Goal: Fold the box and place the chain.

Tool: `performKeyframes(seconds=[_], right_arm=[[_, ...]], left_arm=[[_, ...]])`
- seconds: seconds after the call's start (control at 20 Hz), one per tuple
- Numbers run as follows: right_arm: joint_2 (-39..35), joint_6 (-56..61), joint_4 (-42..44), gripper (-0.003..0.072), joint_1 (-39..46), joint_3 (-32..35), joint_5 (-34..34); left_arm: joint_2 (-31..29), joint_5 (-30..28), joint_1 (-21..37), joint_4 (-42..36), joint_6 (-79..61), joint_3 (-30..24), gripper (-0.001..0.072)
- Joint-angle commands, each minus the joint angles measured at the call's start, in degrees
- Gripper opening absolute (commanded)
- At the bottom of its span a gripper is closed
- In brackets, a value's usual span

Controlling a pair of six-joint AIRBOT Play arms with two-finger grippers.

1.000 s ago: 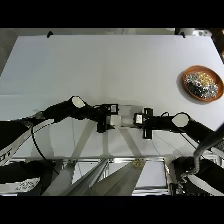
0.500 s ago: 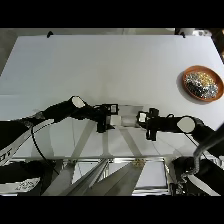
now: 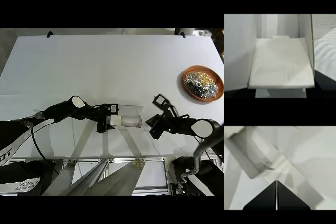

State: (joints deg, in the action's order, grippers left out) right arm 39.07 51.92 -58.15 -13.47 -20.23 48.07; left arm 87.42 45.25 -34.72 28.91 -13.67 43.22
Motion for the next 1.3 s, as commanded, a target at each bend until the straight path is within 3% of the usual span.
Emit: performKeyframes(seconds=[0.0,0.5,0.95,1.25], right_arm=[[-0.7,17.5,-6.9,0.0015,9.0,0.0,5.3],[-0.2,21.4,-6.3,0.0014,22.7,0.0,9.5],[15.0,16.9,3.9,0.0014,16.0,0.1,6.0],[19.8,13.8,8.6,0.0015,12.5,0.1,4.4]], left_arm=[[0.0,0.0,0.0,0.0,0.0,0.0,0.0387],[0.0,0.0,0.0,0.0,0.0,0.0,0.0387],[0.0,0.0,0.0,0.0,0.0,0.0,0.0387],[0.0,0.0,0.0,0.0,0.0,0.0,0.0387]])
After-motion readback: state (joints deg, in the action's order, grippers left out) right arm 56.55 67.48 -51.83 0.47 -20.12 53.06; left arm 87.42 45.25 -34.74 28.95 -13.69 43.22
